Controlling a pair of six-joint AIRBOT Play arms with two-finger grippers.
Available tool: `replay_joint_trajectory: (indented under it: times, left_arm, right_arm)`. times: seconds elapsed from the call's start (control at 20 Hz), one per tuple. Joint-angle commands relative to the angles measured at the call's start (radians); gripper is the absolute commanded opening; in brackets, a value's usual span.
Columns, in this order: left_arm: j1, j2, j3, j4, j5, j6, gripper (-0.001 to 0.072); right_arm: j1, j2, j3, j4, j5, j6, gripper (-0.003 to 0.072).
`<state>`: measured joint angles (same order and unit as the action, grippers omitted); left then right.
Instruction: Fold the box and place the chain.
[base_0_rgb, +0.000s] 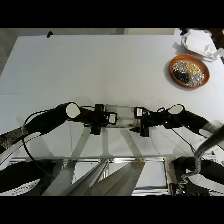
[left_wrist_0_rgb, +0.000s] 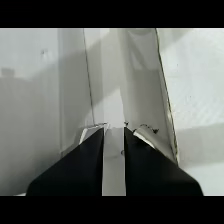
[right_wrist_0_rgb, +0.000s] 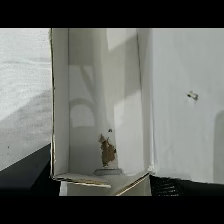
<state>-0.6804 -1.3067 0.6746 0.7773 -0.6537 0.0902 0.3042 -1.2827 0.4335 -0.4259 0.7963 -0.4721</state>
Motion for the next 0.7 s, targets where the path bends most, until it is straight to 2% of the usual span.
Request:
replay_joint_trajectory:
  times: [0.0,0.1,0.15,0.2,0.25,0.4,0.45,0.55,0.65]
  left_arm:
    - [-0.013,-0.020,0.001,-0.007,0.013,-0.005,0.0135]
    - [-0.013,-0.027,0.001,-0.006,0.010,-0.005,0.0163]
    - [-0.013,-0.027,0.001,-0.006,0.011,-0.005,0.0212]
    - [-0.013,-0.028,0.001,-0.006,0.011,-0.005,0.0304]
    - [-0.013,-0.028,0.001,-0.006,0.013,-0.005,0.0360]
    - [-0.013,-0.028,0.001,-0.006,0.013,-0.005,0.0387]
    - [-0.013,-0.027,0.001,-0.006,0.008,-0.017,0.0352]
    - [-0.007,-0.005,0.001,0.005,-0.010,-0.099,0.0011]
    - [0.019,0.045,0.001,0.005,-0.044,-0.192,0.0004]
  right_arm:
    - [0.000,0.001,0.000,0.000,0.000,0.000,0.0337]
    - [0.000,0.001,0.000,0.000,0.000,0.000,0.0337]
    - [0.000,0.001,0.000,0.000,0.000,0.000,0.0337]
    - [0.000,0.001,0.000,0.000,0.000,0.000,0.0337]
    - [0.000,0.001,0.000,0.000,0.000,0.000,0.0337]
    - [0.000,0.001,0.000,0.000,0.000,0.000,0.0337]
    - [0.000,0.001,0.000,0.000,0.000,0.000,0.0337]
    - [0.000,0.001,0.000,0.000,0.000,0.000,0.0337]
    - [0.000,0.001,0.000,0.000,0.000,0.000,0.0337]
